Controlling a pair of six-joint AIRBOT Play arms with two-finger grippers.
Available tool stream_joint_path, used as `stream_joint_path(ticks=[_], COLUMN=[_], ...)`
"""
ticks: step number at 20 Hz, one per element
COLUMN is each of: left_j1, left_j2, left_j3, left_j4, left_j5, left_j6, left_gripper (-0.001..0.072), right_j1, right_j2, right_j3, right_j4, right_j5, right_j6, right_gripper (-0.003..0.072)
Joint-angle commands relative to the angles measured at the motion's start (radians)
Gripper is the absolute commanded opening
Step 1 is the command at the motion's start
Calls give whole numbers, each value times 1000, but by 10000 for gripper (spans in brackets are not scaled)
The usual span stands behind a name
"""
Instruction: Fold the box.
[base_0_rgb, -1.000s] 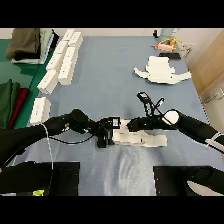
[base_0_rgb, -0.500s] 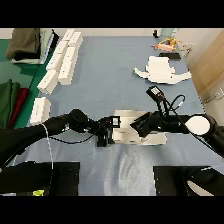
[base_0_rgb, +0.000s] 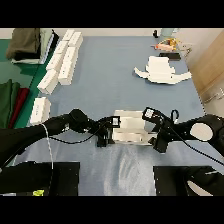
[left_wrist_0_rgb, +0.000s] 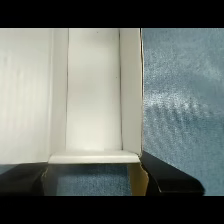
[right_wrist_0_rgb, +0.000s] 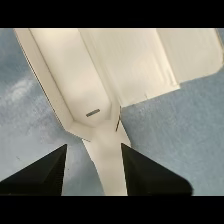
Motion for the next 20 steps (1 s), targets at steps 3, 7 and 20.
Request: stream_joint_path(ticks=[3, 7, 20], left_j1=[1, 1, 1], left_j2=[-1, -1, -1], left_j3=[1, 1, 1], left_j4=[0, 0, 0], left_j5=[0, 0, 0], left_j6=[0, 0, 0], left_gripper=[422, 423, 423], right_j1=[13, 14, 20], right_j2=[-98, -167, -223], right_j3=[-2, -1, -1], right_j4=[-67, -47, 63], right_j5=[-60, -102, -119], right_j6=[-129, -162, -284], right_gripper=[534, 533, 312])
